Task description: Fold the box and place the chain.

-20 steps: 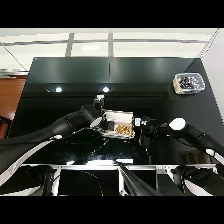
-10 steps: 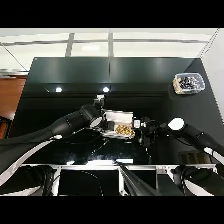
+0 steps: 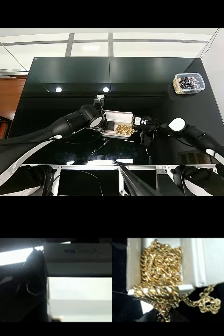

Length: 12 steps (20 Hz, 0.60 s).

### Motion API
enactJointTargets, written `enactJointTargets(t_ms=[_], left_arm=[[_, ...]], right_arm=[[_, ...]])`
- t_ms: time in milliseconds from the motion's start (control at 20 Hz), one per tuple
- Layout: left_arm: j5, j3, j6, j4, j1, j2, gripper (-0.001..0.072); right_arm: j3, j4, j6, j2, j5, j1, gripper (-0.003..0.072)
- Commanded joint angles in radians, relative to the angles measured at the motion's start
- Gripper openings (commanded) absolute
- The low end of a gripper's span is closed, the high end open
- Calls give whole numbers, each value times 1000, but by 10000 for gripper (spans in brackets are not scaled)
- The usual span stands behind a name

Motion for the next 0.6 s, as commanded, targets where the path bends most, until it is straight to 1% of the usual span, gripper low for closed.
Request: enactJointTargets(t_ms=[0,100,200,350,550], left_arm=[[0,0,1,0,1,0,29],[0,0,1,0,1,0,29],[0,0,1,0,1,0,29],[1,0,1,0,1,0,28],[0,0,1,0,1,0,28]], right_arm=[[2,-45,167,66,0,-35,6],[10,-113,306,129,27,-87,6],[43,-165,409,197,111,-145,6],[136,-124,537,274,257,-209,6],[294,-22,639,281,483,-226,7]])
